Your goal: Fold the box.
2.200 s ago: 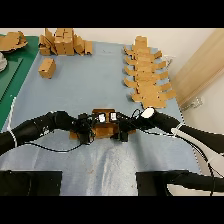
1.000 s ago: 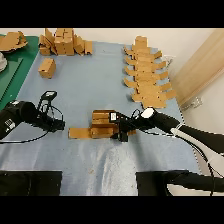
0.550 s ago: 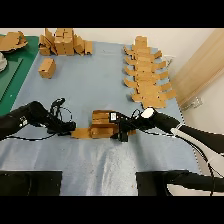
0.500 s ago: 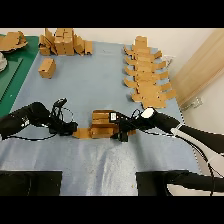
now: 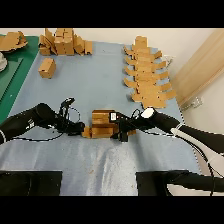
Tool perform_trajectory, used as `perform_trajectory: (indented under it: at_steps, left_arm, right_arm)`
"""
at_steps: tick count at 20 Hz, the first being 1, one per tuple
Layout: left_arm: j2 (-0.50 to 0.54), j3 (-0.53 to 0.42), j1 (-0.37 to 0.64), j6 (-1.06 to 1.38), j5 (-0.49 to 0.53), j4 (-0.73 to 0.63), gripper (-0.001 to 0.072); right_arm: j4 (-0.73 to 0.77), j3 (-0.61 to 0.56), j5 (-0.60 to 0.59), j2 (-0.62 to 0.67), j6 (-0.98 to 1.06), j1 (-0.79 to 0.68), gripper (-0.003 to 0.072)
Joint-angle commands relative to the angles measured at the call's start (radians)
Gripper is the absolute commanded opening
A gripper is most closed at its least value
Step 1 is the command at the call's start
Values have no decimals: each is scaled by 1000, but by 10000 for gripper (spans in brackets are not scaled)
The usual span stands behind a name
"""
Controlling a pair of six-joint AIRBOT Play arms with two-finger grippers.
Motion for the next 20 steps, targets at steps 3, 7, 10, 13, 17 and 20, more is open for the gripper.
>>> perform_trajectory:
  at_steps: [3, 7, 10, 13, 17, 20]
  left_arm:
    - [58, 1, -4, 6, -26, -65, 10]
    - [57, 1, -3, 7, -24, -92, 11]
    - [56, 1, -4, 6, 45, -102, 11]
    - [56, 1, -3, 33, 75, -108, 11]
    - [56, 1, -5, 112, -11, -181, 11]
    - [56, 1, -55, 189, -28, -205, 11]
  right_arm:
    - [0, 0, 0, -1, 0, 0, 581]
    - [0, 0, 0, -1, 0, 0, 581]
    - [0, 0, 0, -1, 0, 0, 581]
    - [0, 0, 0, -1, 0, 0, 581]
    - [0, 0, 0, -1, 0, 0, 581]
    - [0, 0, 0, 0, 0, 0, 581]
